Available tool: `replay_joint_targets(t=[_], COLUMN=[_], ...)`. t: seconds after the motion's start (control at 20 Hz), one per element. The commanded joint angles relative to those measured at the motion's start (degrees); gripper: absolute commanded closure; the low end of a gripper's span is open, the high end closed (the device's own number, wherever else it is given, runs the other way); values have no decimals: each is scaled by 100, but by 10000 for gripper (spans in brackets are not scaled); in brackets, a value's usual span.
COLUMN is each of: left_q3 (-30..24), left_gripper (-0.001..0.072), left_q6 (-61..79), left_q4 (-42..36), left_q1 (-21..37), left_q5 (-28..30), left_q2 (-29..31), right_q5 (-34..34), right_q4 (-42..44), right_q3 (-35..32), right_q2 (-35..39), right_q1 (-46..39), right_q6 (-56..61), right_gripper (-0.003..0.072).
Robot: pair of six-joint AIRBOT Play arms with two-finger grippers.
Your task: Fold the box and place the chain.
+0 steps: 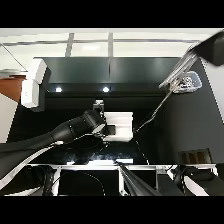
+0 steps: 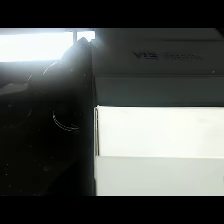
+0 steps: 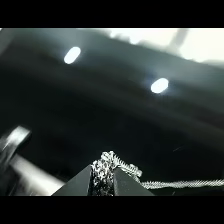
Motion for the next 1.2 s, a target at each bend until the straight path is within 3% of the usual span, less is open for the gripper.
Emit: replay_joint_targets(t=[0.0,0.2,0.55,0.95,1.15], left_q3=[2,2,2,2,2], left_gripper=[677,677,677,677,677], left_q6=[2,2,0,2,0], left_q4=[2,0,2,4,7], left_q1=[0,-2,-2,-2,0], left_q5=[0,-4,2,22,44], left_q2=[2,2,2,2,2], right_q5=[-494,-356,-125,1333,1403], right_q4=[20,409,855,1762,1939], right_q3=[-610,-1331,-1794,-3126,-3222], right_q2=[264,273,273,146,-378], right_q1=[782,1469,1764,1764,1912], right_q6=[-118,-413,-481,-789,-994], right_gripper=[667,667,667,667,667])
